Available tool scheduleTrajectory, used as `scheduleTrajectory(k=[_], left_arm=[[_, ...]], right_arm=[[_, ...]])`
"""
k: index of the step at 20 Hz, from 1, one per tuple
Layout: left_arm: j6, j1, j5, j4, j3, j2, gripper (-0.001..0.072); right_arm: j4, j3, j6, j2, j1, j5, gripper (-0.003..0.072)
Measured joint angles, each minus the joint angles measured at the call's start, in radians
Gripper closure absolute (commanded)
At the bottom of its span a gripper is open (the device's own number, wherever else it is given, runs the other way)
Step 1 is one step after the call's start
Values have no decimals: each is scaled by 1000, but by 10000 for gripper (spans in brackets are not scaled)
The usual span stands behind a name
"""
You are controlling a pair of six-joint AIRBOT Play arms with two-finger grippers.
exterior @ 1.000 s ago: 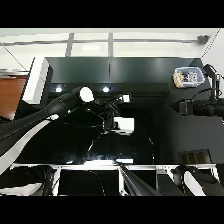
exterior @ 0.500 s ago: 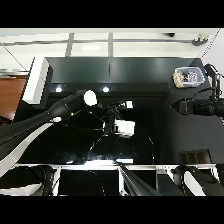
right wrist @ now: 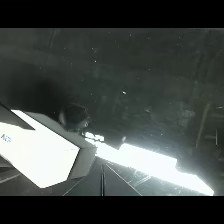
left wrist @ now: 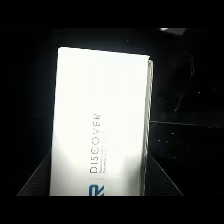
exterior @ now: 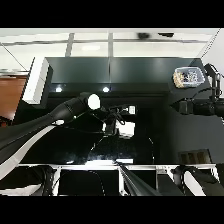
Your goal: Fold the box and place the chain.
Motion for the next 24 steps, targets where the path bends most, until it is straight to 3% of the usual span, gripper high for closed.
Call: scheduleTrajectory(k=[4,6,9,13,17,21,24], left_arm=[[0,-29,82,34,0,-29,6],[-2,-37,102,42,0,-34,220],[-59,-40,113,66,1,-21,427],[-248,-10,59,195,0,62,437],[-559,109,-77,397,-29,180,433],[-799,341,-212,532,-138,331,433],[-907,588,-254,572,-255,430,433]], right_arm=[[0,0,0,0,0,-12,668],[0,-1,0,0,0,-14,669],[0,-1,0,0,0,-15,668],[0,-1,0,0,0,-10,669],[0,-1,0,0,0,-7,669],[-1,-1,0,0,0,-4,668],[-1,-1,0,0,0,-3,668]])
